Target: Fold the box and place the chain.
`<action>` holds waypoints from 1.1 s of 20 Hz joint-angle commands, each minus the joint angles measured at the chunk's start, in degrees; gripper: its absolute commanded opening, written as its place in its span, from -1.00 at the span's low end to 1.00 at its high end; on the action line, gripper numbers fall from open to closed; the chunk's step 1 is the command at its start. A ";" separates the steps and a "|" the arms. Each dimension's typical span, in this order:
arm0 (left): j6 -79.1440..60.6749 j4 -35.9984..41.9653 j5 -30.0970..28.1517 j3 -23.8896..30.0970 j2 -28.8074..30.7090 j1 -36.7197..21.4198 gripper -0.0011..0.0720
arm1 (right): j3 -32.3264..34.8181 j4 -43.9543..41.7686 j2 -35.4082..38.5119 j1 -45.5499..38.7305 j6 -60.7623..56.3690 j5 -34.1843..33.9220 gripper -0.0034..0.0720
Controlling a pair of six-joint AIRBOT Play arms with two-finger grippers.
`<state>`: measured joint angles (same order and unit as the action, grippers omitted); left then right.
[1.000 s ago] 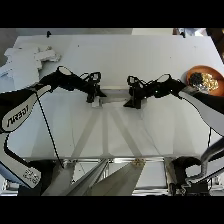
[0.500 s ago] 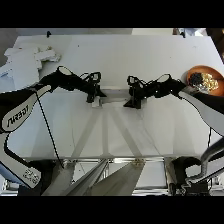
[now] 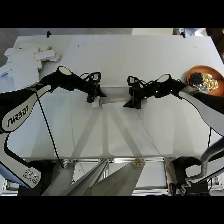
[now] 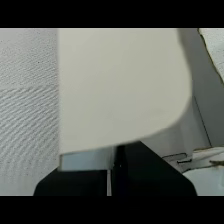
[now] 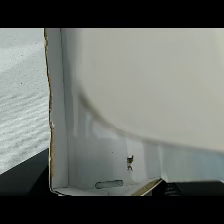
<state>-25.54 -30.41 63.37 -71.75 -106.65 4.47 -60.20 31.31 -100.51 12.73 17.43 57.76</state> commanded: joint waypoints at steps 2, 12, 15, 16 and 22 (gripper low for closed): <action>0.02 -0.07 -0.11 -0.04 0.07 -0.22 -0.47 | 0.02 -0.04 -0.04 0.00 -0.04 -0.11 0.09; 0.02 0.04 -0.20 -0.04 2.91 -0.85 0.40 | 0.02 -0.07 -0.04 0.00 -0.04 -0.11 0.09; 0.09 -0.09 0.48 -0.04 4.68 -3.02 0.40 | 0.02 -0.07 -0.04 0.00 -0.04 -0.13 0.09; 0.09 -0.09 1.27 -0.04 5.31 -4.07 0.40 | 0.02 -0.07 -0.04 0.00 -0.04 -0.11 0.09; 0.35 -0.04 11.45 -0.04 10.88 -10.64 0.40 | 0.02 -0.07 -0.04 0.00 -0.04 -0.11 0.09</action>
<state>-25.34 -30.48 69.34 -71.72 -98.28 -3.53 -60.16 31.18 -100.51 12.75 17.34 57.52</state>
